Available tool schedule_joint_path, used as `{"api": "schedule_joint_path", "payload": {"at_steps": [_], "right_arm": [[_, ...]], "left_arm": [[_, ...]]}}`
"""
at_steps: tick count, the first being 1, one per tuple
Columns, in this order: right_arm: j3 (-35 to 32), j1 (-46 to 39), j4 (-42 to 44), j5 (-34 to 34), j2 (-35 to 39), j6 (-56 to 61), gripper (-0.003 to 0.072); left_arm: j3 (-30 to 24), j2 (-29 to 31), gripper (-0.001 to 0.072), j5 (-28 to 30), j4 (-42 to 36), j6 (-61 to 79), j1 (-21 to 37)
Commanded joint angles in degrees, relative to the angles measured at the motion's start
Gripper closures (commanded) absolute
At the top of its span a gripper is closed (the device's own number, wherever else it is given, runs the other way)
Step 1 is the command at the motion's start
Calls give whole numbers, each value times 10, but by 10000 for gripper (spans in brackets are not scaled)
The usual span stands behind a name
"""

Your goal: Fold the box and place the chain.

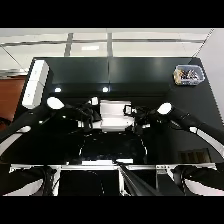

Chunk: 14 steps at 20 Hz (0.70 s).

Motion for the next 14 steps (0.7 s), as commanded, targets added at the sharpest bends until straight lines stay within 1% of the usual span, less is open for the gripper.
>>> {"api": "schedule_joint_path", "payload": {"at_steps": [1,2,3,4,6,7,8,9,11,12,14], "right_arm": [[0,0,0,1,0,0,485],[0,0,0,1,0,0,485],[0,0,0,1,0,0,485],[0,0,0,1,0,0,485],[0,0,0,1,0,0,485],[0,0,0,1,0,0,485],[0,0,0,1,0,0,485],[0,0,0,1,0,0,485],[0,0,0,1,0,0,484],[0,0,0,1,0,0,484],[0,0,0,1,0,0,485]], "left_arm": [[0,92,686,-21,142,-172,53],[0,115,685,-29,179,-245,76],[0,133,685,-37,221,-346,105],[-3,139,686,-44,253,-443,136],[-23,123,685,-66,294,-682,202],[-33,101,685,-105,295,-777,240],[-41,76,684,-144,266,-794,275],[-51,49,684,-179,209,-763,311],[-63,-5,685,-215,90,-690,365],[-63,-31,685,-222,56,-670,377],[-61,-69,686,-216,40,-658,369]]}}
